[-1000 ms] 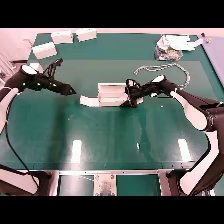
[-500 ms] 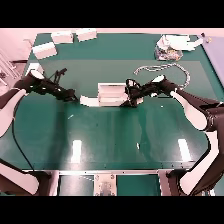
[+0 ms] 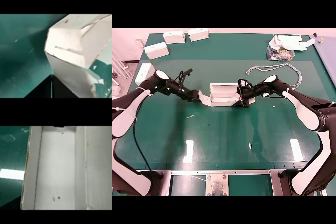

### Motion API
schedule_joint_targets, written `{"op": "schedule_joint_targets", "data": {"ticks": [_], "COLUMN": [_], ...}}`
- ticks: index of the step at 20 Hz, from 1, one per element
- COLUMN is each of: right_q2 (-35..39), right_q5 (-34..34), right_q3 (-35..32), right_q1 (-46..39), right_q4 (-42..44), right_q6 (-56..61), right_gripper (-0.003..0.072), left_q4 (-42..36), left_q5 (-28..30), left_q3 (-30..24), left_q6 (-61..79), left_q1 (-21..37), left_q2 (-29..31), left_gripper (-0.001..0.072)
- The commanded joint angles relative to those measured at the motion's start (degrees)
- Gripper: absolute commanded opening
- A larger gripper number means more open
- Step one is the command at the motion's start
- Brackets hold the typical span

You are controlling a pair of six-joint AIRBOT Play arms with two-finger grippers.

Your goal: Fold the box and place the chain.

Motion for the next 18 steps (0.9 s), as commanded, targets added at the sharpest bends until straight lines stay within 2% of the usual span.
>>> {"op": "schedule_joint_targets", "data": {"ticks": [1, 4, 6, 13, 18], "right_q2": [0.04, 0.04, 0.04, 0.04, 0.04], "right_q5": [0.02, 0.02, 0.02, 0.02, 0.02], "right_q3": [0.00, 0.00, 0.00, 0.00, 0.00], "right_q1": [0.02, 0.02, 0.02, 0.02, 0.02], "right_q4": [0.00, 0.00, 0.00, 0.00, 0.00], "right_q6": [0.00, 0.00, 0.00, 0.00, 0.00], "right_gripper": [0.0581, 0.0580, 0.0580, 0.0580, 0.0580], "left_q4": [-1.95, -4.66, -4.74, -6.27, -4.11], "left_q5": [-1.20, -1.90, -2.01, -2.62, -1.14], "left_q3": [2.91, 3.08, 3.10, 3.04, 3.10], "left_q6": [1.46, 2.47, 2.47, 3.80, 3.80], "left_q1": [-1.66, -2.29, -2.29, -3.04, -3.48], "left_q2": [-0.09, -0.09, -0.09, -0.13, -0.13], "left_gripper": [0.0020, 0.0022, 0.0280, 0.0279, 0.0279]}}
